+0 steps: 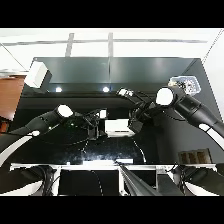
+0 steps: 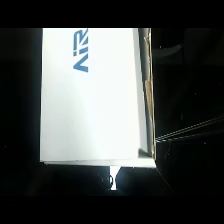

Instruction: Fold the box and place the chain.

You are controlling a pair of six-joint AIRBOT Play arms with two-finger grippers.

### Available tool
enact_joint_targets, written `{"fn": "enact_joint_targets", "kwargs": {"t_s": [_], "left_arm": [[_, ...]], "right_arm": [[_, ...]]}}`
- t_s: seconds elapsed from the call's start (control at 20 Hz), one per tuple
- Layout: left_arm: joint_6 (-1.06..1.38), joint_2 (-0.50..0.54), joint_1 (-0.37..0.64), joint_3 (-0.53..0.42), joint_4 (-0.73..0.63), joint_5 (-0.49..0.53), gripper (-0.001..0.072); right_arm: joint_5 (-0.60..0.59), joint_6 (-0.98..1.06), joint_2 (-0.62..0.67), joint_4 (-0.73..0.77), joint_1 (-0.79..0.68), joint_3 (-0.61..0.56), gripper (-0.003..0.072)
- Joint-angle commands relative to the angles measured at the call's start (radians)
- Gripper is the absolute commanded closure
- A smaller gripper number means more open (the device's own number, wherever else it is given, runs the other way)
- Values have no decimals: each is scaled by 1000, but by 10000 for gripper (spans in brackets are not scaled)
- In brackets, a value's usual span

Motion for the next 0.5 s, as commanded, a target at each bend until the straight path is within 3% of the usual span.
{"fn": "enact_joint_targets", "kwargs": {"t_s": [0.0,0.45], "left_arm": [[0,-1,-1,-1,0,-1,296],[0,-1,-1,-1,0,-1,296]], "right_arm": [[8,2,-8,2,1,0,495],[10,1,-12,19,36,0,487]]}}
